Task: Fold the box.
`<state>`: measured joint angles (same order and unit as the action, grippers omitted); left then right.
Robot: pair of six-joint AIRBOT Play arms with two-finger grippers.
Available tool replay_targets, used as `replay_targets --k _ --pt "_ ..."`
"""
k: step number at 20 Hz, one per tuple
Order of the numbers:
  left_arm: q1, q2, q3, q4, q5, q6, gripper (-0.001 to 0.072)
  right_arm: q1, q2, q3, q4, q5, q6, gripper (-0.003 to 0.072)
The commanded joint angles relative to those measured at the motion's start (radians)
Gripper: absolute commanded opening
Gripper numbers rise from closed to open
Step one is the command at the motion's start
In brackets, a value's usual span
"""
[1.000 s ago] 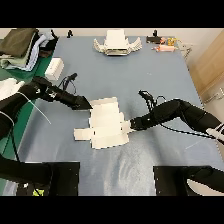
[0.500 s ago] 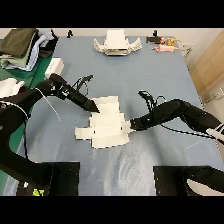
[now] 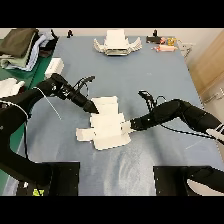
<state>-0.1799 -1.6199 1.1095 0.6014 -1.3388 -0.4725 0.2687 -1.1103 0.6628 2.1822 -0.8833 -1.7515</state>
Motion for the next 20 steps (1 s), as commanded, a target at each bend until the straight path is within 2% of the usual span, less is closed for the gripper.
replay_targets --k 1,2,3,4,9,13,18,20 --pt "-0.001 -0.001 0.002 0.002 -0.014 0.079 0.0014 -0.002 0.000 0.002 -0.090 0.011 0.001 0.0019" --pt "-0.001 -0.001 0.007 0.002 -0.014 0.129 0.0013 -0.003 0.000 0.005 -0.147 0.012 0.000 0.0126" --pt "-0.002 0.000 0.013 -0.003 -0.014 0.164 0.0013 -0.007 0.000 0.012 -0.215 0.011 0.001 0.0301" --pt "-0.002 0.000 0.021 -0.004 -0.014 0.192 0.0013 -0.008 0.001 0.023 -0.281 0.011 0.023 0.0380" --pt "-0.017 0.061 0.028 -0.005 0.069 0.333 0.0010 -0.008 0.002 0.133 -0.607 0.011 0.295 0.0380" --pt "-0.073 0.150 -0.007 -0.063 0.147 0.462 0.0009 -0.008 0.002 0.217 -0.759 0.003 0.488 0.0380" --pt "-0.143 0.295 -0.181 -0.159 0.315 0.669 0.0008 -0.008 0.003 0.277 -0.810 0.004 0.587 0.0380" --pt "-0.182 0.385 -0.282 -0.196 0.446 0.758 0.0007 -0.008 0.005 0.278 -0.847 0.004 0.641 0.0380"
